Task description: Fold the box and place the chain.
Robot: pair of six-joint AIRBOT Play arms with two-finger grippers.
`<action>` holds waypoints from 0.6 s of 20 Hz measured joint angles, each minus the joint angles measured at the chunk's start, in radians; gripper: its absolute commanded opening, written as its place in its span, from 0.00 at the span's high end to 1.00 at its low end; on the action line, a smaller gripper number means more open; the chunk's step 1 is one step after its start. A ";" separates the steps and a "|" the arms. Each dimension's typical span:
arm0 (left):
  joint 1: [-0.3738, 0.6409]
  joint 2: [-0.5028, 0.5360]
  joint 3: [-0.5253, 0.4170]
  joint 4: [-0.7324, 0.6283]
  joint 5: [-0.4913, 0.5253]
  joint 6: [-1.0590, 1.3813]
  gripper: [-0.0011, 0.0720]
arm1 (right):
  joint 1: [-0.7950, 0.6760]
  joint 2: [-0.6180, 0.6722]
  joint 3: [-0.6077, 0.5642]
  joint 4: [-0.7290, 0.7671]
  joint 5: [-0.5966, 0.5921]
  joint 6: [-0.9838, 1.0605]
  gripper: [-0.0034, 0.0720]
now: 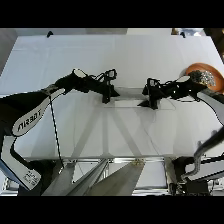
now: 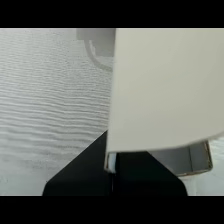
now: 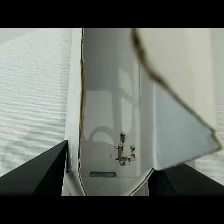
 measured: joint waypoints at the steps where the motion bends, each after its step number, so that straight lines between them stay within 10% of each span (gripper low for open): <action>1: 0.000 0.000 0.000 0.000 -0.003 0.000 0.96 | 0.000 0.000 0.000 0.000 0.000 0.000 0.42; 3: 0.000 0.000 0.000 0.000 -0.008 0.000 0.91 | 0.000 0.000 0.000 0.000 0.001 0.000 0.42; 7: 0.000 0.000 0.000 0.005 -0.012 -0.002 0.16 | 0.000 0.000 0.000 -0.002 0.006 -0.006 0.42; 12: 0.002 -0.001 -0.001 0.002 -0.024 0.001 0.11 | 0.000 0.000 0.000 -0.001 0.005 -0.002 0.42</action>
